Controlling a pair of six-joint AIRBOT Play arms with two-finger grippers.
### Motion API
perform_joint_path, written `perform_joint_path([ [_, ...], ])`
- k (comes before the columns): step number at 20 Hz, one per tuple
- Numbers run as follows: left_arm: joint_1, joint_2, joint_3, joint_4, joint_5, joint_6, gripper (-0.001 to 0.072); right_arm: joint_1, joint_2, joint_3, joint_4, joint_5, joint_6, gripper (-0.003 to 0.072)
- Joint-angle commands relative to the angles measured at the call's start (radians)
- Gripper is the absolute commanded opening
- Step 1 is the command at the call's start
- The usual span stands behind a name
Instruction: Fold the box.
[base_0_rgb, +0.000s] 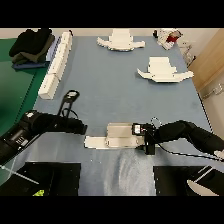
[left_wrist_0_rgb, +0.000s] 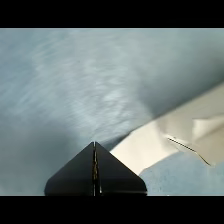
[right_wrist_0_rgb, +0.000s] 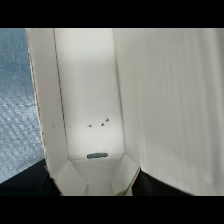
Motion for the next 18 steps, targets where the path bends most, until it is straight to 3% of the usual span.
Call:
perform_joint_path([
  [1, 0.197, -0.008, -0.011, -0.029, -0.158, -0.15, 0.0012, 0.001, 0.0, 0.0, 0.0, 0.0, 0.0, 0.047],
  [4, 0.242, -0.053, -0.092, -0.183, -0.15, -0.059, 0.0013, 0.001, 0.0, 0.0, 0.0, 0.0, 0.0, 0.047],
  [8, 0.125, -0.096, -0.2, -0.37, 0.006, -0.019, 0.0012, 0.001, 0.0, 0.0, 0.0, 0.0, 0.0, 0.047],
  [12, -0.044, -0.111, -0.209, -0.459, 0.192, -0.02, 0.0012, 0.001, 0.0, 0.0, 0.0, 0.0, 0.0, 0.047],
  [18, -0.139, -0.117, -0.173, -0.49, 0.22, -0.016, 0.0012, 0.001, 0.0, 0.0, 0.0, 0.0, 0.0, 0.047],
])
